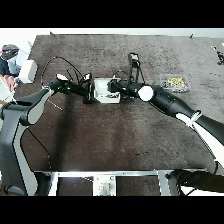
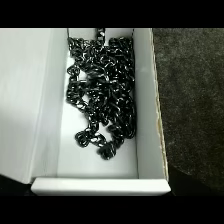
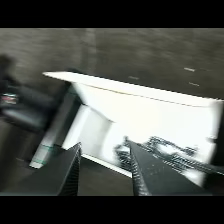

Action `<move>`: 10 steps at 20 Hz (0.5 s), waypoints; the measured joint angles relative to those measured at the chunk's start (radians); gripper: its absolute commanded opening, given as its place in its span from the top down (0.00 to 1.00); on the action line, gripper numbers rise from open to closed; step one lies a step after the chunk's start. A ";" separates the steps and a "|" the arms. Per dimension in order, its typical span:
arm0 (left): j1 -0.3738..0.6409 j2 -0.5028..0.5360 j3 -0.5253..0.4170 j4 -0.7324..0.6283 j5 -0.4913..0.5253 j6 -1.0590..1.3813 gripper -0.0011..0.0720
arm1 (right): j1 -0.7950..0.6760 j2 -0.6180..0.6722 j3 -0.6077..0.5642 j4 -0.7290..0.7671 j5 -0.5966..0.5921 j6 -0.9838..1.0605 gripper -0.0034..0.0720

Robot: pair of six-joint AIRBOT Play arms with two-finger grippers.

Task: Fold the box and place the chain.

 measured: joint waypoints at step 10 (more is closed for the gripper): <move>0.000 0.000 0.000 0.000 0.000 0.000 0.45 | -0.484 0.085 -0.253 -0.058 0.034 0.042 0.47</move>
